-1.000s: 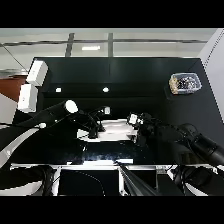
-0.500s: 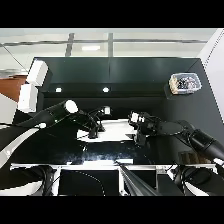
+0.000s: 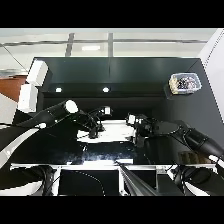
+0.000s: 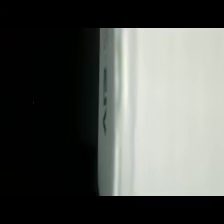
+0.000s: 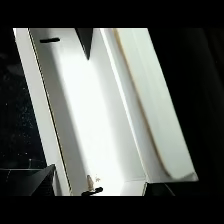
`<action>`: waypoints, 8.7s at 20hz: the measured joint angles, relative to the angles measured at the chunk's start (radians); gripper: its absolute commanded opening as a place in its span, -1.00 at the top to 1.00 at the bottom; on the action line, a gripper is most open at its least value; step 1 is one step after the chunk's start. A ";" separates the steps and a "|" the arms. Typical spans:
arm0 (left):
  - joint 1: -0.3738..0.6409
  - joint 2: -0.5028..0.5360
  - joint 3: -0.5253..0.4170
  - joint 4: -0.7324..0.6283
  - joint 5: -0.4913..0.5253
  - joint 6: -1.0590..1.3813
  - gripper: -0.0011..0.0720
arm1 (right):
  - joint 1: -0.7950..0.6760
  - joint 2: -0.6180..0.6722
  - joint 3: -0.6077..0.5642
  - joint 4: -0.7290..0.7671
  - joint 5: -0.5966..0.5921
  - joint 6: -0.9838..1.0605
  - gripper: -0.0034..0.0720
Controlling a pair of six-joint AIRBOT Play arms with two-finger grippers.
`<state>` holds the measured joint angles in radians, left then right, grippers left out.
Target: Fold the box and place the chain.
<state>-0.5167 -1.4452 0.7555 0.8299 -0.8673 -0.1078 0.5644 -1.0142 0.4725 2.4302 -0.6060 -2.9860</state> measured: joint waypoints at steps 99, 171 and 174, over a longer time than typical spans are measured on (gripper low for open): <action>-0.001 0.033 0.000 0.036 0.023 0.003 0.91 | -0.004 -0.106 0.090 -0.011 -0.140 -0.002 -0.94; -0.007 0.057 0.036 0.126 0.023 -0.008 0.91 | 0.016 -0.135 0.094 -0.045 0.040 0.000 -0.97; -0.007 0.057 0.037 0.124 0.023 -0.006 0.91 | -0.003 -0.134 0.102 -0.045 0.021 0.000 -0.97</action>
<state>-0.5240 -1.3884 0.7921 0.9539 -0.8444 -0.1139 0.5610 -1.1481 0.5747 2.3848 -0.5850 -2.9864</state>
